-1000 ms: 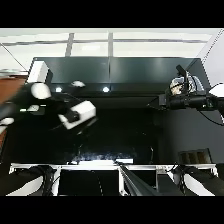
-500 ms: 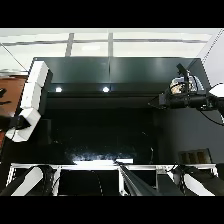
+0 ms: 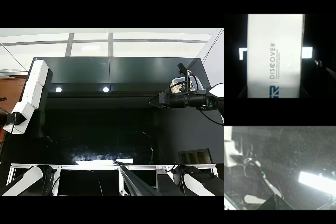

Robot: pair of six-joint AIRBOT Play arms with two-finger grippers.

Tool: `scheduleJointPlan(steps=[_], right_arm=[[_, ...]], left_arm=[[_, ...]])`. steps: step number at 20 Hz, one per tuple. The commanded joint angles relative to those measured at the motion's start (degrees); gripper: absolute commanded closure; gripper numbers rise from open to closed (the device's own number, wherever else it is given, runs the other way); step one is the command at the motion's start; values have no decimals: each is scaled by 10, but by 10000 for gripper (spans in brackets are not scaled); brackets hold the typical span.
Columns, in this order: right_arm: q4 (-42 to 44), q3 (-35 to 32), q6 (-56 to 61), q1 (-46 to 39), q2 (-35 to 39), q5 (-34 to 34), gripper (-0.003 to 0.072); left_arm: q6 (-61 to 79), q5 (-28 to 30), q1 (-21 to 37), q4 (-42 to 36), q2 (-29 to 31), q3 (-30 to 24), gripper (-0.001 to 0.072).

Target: Fold the box and place the chain.

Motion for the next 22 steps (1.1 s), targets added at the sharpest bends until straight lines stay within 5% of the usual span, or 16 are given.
scheduleJointPlan(steps=[1, 2, 3, 8, 12, 13, 16, 19, 22], right_arm=[[0, 0, 18, 0, 0, -2, 667], [0, 0, 25, 0, 0, -2, 667], [0, 0, 30, 0, 0, -2, 667], [0, 0, 31, 0, 0, -2, 667], [0, 8, 31, 0, 0, -17, 667], [0, 21, 31, 0, 0, -19, 667], [-55, 103, 40, 0, 7, 3, 668], [-276, 153, 151, 4, 63, 14, 668], [-466, 108, 246, 34, 166, -2, 668]], left_arm=[[28, 39, 0, -25, -39, 0, 359], [28, 50, 0, -23, -43, 0, 70], [26, 62, 0, -9, -43, 6, 0], [-42, -9, -19, -22, -12, 118, -1], [-56, -46, -114, -44, 8, 232, 5], [-83, -46, -151, -54, 7, 259, 50], [-138, -54, -268, -92, 5, 309, 677], [-241, -58, -377, -103, 17, 298, 683], [-284, 51, -475, -82, 79, 184, 683]])
